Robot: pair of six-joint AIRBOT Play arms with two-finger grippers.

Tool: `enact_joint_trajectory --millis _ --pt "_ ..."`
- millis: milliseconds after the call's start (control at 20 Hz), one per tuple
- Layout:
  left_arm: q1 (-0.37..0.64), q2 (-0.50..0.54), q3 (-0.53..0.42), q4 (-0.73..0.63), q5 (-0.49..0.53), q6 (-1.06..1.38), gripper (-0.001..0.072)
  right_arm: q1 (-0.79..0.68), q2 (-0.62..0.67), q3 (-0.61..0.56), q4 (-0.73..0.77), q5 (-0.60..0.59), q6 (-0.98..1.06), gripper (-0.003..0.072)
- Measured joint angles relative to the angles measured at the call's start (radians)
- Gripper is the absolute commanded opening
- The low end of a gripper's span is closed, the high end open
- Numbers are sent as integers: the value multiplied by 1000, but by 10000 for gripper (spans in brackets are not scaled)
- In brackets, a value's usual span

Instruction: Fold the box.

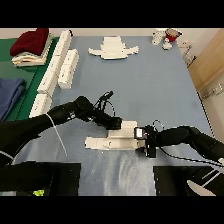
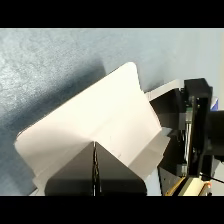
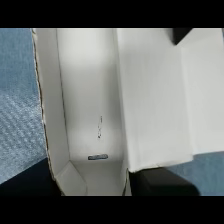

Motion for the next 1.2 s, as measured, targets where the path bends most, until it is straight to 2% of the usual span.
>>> enact_joint_trajectory --millis 400,550,750,900,1000,1200 --pt "-4 5 53 -6 -23 27 11 0 0 0 0 0 -2 452" --pt "-4 77 82 42 -37 48 11 0 0 0 -1 0 -2 452" --pt "-14 230 94 169 -77 58 10 0 0 0 -1 0 -2 452" --pt "-78 345 80 290 -116 59 9 0 0 0 -1 0 -2 452" --pt "-159 410 47 365 -123 52 9 0 0 0 -1 0 -2 452" --pt "-307 469 -16 496 -103 24 9 0 0 0 -2 0 -2 452"
